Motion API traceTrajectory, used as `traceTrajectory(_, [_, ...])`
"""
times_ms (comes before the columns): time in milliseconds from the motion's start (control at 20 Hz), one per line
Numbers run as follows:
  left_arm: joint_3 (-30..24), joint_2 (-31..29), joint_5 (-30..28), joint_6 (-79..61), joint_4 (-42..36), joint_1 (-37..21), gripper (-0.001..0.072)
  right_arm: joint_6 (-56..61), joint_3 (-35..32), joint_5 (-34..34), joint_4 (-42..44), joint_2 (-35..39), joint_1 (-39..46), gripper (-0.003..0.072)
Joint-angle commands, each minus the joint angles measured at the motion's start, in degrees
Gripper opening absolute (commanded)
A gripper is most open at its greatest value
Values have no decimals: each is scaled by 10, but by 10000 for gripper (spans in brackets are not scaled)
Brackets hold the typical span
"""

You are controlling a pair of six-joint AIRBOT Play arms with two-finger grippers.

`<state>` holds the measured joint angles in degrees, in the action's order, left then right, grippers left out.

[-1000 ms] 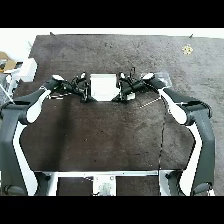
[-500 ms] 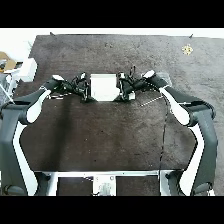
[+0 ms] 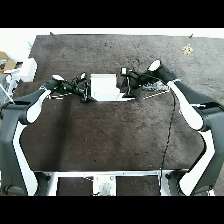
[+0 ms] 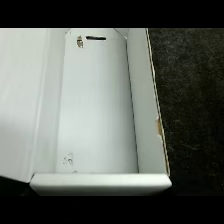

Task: Fold the box and place the chain.

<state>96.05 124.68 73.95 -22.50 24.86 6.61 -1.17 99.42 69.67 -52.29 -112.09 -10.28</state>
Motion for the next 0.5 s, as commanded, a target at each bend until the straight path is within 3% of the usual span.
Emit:
traceTrajectory(0, [0,0,0,0,0,0,453,62,0,7,-28,42,0,399])
traceTrajectory(50, [0,0,0,0,0,0,453,62,0,6,-5,46,0,206])
traceTrajectory(150, [0,0,0,0,0,0,453,62,0,3,89,38,0,4])
traceTrajectory(350, [0,0,0,0,0,0,453,51,0,-68,286,0,-1,2])
traceTrajectory(450, [0,0,0,0,0,0,453,28,0,-97,327,-22,-2,2])
